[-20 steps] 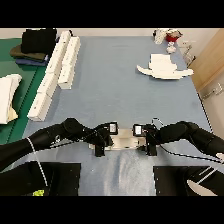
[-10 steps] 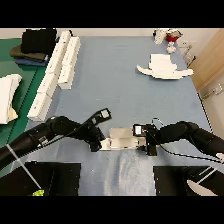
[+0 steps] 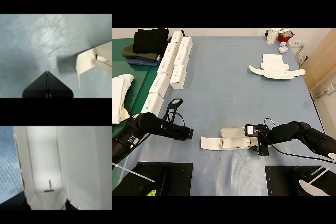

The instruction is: Fold the box.

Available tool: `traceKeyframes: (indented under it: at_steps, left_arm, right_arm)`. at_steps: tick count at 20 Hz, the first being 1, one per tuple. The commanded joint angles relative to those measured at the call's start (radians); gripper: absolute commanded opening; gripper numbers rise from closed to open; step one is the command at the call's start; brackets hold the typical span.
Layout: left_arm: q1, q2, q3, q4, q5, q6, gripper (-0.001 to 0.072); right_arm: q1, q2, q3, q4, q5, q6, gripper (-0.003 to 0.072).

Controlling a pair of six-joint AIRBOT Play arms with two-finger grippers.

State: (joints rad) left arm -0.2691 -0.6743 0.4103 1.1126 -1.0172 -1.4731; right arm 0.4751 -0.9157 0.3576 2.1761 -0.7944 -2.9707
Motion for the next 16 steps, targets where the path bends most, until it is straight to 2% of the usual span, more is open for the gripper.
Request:
traceKeyframes:
  at_steps: [1,4,9,16]
  left_arm:
    - [-0.015,-0.012,-0.101,-0.191,0.073,-0.052,0.0014]
    - [-0.174,-0.051,-0.145,-0.300,0.224,-0.054,0.0014]
    - [-0.435,-0.177,-0.132,-0.415,0.458,-0.054,0.0014]
    - [-0.459,-0.147,-0.027,-0.385,0.433,-0.053,0.0015]
  right_arm:
    - [0.000,0.001,0.000,0.000,0.000,0.000,0.0463]
    - [0.000,0.001,0.000,0.000,0.000,0.000,0.0463]
    - [0.000,0.001,0.000,0.000,0.000,0.000,0.0463]
    - [0.000,0.001,0.000,0.000,0.000,0.000,0.0463]
